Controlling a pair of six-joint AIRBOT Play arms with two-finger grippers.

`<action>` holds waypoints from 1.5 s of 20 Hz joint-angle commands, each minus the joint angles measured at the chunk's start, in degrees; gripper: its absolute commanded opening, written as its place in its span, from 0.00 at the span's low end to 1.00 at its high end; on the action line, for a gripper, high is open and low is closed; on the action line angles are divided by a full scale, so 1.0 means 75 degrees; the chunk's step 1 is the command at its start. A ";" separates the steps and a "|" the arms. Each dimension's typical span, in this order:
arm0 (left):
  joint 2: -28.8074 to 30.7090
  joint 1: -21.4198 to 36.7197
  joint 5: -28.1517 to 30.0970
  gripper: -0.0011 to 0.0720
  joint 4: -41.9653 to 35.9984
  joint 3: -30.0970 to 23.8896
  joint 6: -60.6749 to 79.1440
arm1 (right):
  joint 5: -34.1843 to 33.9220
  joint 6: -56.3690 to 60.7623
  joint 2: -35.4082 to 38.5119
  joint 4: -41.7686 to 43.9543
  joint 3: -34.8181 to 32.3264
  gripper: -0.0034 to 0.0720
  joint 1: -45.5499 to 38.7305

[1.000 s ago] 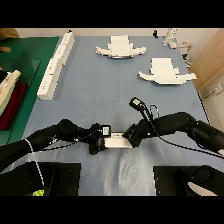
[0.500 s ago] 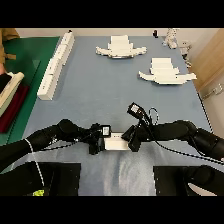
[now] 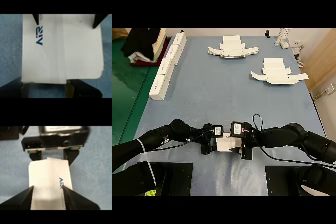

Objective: Fold the box.

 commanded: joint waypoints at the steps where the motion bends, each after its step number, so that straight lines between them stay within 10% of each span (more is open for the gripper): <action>1: -0.0006 0.0000 0.0003 0.64 0.0003 0.0003 0.0003 | 0.0402 -0.0425 -0.0291 -0.0822 0.0012 0.82 0.0207; 26: -0.0006 0.0000 0.0003 0.64 0.0003 0.0006 0.0003 | 0.1268 -0.1072 0.0085 -0.1250 0.0026 0.78 0.0204; 30: -0.0003 0.0000 0.0006 0.64 0.0003 0.0003 0.0003 | 0.1271 -0.1043 0.0000 -0.1268 0.0026 0.62 0.0204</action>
